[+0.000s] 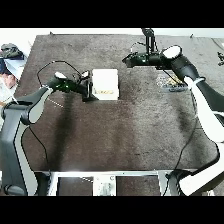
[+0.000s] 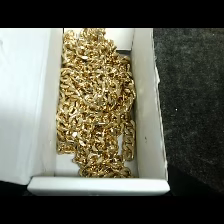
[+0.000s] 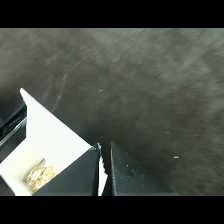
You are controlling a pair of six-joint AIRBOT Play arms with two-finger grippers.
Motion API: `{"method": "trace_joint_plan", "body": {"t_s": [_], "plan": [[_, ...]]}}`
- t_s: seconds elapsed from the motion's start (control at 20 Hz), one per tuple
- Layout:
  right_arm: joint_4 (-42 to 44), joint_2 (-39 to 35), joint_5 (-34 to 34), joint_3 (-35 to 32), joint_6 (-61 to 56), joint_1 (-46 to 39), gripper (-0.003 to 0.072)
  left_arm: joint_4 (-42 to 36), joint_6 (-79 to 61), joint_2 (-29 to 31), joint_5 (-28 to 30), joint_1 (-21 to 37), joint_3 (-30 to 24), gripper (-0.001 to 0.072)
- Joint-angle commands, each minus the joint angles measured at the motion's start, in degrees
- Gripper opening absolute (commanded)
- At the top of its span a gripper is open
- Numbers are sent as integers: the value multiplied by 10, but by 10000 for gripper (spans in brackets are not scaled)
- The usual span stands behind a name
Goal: Fold the box and place the chain.
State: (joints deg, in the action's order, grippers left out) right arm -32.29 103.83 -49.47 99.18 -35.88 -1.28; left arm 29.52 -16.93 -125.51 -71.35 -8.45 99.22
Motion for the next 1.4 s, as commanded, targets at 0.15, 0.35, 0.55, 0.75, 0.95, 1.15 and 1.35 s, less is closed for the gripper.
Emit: {"method": "trace_joint_plan", "body": {"t_s": [0.15, 0.35, 0.55, 0.75, 0.95, 1.15, 1.35], "plan": [[88, 151, -169, 142, 53, -25, 129, 0, 0, 0, 0, 0, 1, 344], [85, 168, -170, 144, 61, -24, 128, 0, 0, 0, 0, 0, 1, 344], [84, 168, -180, 144, 77, -20, 129, 0, 0, 0, 0, 0, 1, 344], [86, 168, -252, 145, 117, -17, 129, 0, 0, 0, 0, 0, 1, 344], [85, 167, -288, 145, 135, -11, 129, 0, 0, 0, 0, 0, 1, 344], [61, 165, -293, 145, 152, 4, 129, 0, 0, 0, 0, 0, 1, 344], [50, 163, -303, 145, 184, 22, 130, 0, 0, 0, 0, 0, 1, 344]]}}
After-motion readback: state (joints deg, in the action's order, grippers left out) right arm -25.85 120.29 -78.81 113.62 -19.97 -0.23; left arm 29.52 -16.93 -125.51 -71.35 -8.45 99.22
